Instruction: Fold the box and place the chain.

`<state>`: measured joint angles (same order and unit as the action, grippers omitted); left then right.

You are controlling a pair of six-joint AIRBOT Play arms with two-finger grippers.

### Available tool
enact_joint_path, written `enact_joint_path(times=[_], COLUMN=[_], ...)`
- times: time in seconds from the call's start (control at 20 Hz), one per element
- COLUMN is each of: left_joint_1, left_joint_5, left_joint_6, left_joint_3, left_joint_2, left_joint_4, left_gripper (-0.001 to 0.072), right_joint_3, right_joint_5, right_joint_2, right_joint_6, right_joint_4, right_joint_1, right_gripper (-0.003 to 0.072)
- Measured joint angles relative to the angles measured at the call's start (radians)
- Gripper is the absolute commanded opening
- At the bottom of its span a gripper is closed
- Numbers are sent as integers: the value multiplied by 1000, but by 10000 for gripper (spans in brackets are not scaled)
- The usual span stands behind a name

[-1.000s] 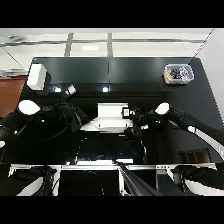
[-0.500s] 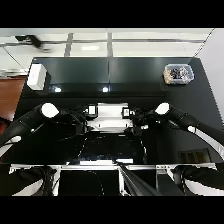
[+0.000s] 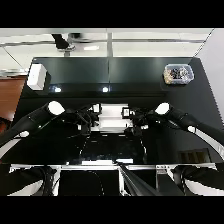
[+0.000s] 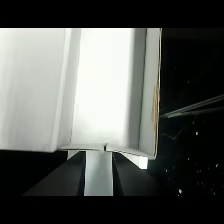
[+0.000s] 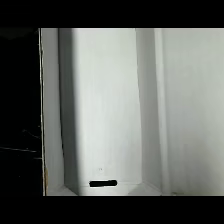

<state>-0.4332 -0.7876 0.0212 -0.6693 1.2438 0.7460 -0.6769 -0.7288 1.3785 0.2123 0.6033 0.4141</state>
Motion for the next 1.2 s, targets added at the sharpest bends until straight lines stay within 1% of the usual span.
enact_joint_path(times=[0.15, 0.2, 0.25, 0.3, 0.35, 0.4, 0.45, 0.5, 0.55, 0.6, 0.65, 0.75, 0.8, 0.9, 1.05, 1.15, 1.2], left_joint_1=[-22, -27, -31, -34, -35, -37, -37, -37, -37, -37, -36, -27, -16, 27, 141, 250, 310], left_joint_5=[16, 21, 22, 23, 26, 27, 27, 28, 27, 25, 23, 8, -19, -51, -141, -180, -204], left_joint_6=[2, 2, 2, 2, 2, 2, 1, -2, -2, -5, -23, -77, -132, -292, -591, -837, -961], left_joint_3=[0, 0, 0, 0, 0, 0, -1, -1, -2, -2, -3, -16, -24, -41, -48, -23, -2], left_joint_2=[23, 33, 42, 47, 52, 54, 56, 57, 56, 53, 47, 25, 8, -45, -129, -152, -151], left_joint_4=[-50, -65, -76, -82, -86, -90, -93, -94, -92, -92, -89, -59, -31, 60, 247, 342, 365], left_gripper=[199, 180, 39, 30, 182, 418, 234, 176, 370, 288, 32, 24, 25, 25, 25, 26, 26], right_joint_3=[0, 0, 0, 0, 0, 0, 0, 0, 0, 0, 0, 0, 0, 0, 0, 0, 0], right_joint_5=[0, 0, 0, 0, 0, 0, 0, 0, 0, 0, 0, 0, 0, 1, 1, 0, 0], right_joint_2=[0, 0, 0, 0, 0, 0, 0, 0, 0, 0, 0, 0, 0, 0, 0, 0, 0], right_joint_6=[0, 0, 0, 0, 0, 0, 0, 0, 0, 0, 0, 0, 0, 0, 0, 0, 0], right_joint_4=[0, 0, 0, 0, 0, 0, 0, 0, 0, 0, 0, -1, -1, -1, -1, 0, 0], right_joint_1=[0, 0, 0, 0, 0, 0, 0, 0, 0, 0, 0, 0, 0, 0, 0, 0, 0], right_gripper=[236, 236, 236, 236, 236, 236, 236, 236, 236, 236, 236, 236, 236, 236, 236, 236, 235])
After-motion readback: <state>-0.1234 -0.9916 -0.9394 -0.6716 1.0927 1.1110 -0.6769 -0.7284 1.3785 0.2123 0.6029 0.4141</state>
